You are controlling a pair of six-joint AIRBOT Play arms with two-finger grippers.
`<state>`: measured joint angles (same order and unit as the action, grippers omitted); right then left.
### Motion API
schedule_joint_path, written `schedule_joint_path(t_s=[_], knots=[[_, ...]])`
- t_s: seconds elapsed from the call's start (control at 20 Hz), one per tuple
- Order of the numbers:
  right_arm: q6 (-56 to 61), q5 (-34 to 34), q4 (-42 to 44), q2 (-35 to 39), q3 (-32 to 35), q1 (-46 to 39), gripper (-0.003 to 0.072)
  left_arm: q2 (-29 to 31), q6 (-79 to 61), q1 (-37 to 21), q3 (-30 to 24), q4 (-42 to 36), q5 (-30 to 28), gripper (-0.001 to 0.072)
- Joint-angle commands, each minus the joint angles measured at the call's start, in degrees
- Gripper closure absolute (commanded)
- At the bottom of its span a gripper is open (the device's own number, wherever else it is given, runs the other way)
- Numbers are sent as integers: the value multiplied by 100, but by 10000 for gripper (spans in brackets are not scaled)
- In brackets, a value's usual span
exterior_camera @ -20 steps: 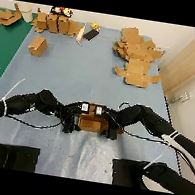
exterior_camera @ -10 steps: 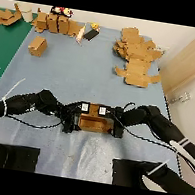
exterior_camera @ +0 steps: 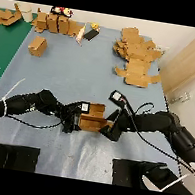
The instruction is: Fold the box.
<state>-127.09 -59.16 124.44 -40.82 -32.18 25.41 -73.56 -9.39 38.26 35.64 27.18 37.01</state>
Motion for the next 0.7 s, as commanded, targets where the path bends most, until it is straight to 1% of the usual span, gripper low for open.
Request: schedule_joint_path(t_s=[0.0, 0.05, 0.1, 0.15, 0.2, 0.25, 0.3, 0.35, 0.5, 0.6, 0.65], knots=[[2511, -44, 398, 144, 7, 7, 106, -2, -2, -2, 2, 2, 0, 233], [2804, 131, 402, 68, 4, 7, 196, -2, -2, -2, 2, 2, 0, 233], [3130, 284, 461, -52, -4, 7, 357, -2, 0, -2, 2, 2, 0, 233], [3438, 520, 560, -186, -7, 7, 664, -2, -2, -2, 2, 2, -2, 233], [3652, 774, 704, -317, -15, 7, 685, -2, 0, -2, 2, 2, -2, 233], [3576, 1095, 723, -470, -98, 4, 685, -2, 0, -2, 2, 2, 0, 233], [3416, 1257, 723, -660, -256, -4, 686, -2, -2, -4, 2, 2, -2, 233], [3220, 1274, 726, -955, -518, -28, 687, -2, 0, -2, 2, 2, -2, 233], [2767, 1084, 826, -2153, -1360, -125, 688, -2, -2, -2, 2, 2, 0, 233], [2376, 623, 883, -2957, -1797, -153, 689, -2, 0, -4, 2, 2, -2, 233], [2319, 433, 885, -3257, -1869, -151, 689, -2, -2, -2, 2, 2, 0, 233]])
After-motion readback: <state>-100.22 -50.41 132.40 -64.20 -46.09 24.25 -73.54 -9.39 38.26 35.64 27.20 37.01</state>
